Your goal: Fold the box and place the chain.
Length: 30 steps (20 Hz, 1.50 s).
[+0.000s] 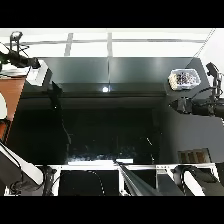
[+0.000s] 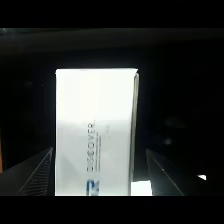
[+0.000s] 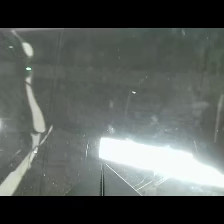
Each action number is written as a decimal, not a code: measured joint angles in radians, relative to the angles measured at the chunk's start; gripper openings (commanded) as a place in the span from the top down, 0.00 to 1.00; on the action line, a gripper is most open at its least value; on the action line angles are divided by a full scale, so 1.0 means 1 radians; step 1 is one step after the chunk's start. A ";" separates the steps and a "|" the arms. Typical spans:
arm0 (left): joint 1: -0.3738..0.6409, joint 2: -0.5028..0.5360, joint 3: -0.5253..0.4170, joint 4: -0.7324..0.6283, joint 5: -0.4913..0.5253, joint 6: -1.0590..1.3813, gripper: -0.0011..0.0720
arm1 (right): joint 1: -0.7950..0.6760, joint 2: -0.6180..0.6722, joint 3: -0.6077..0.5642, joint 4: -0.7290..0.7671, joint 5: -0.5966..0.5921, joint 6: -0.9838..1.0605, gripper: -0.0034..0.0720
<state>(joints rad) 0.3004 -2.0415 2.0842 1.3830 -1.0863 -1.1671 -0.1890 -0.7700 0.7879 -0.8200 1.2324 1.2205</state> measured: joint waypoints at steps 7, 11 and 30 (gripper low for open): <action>-0.002 0.270 -0.048 -0.041 -0.312 -0.188 0.95 | 0.056 0.000 0.000 -0.001 0.042 -0.009 0.94; -0.060 0.507 -0.295 -0.104 -0.393 -0.225 0.95 | 0.156 0.000 0.000 -0.034 -0.022 -0.020 0.94; -0.391 1.604 -1.598 -0.119 0.312 -0.179 0.94 | 0.296 -0.001 -0.177 -0.304 -0.564 -0.026 0.94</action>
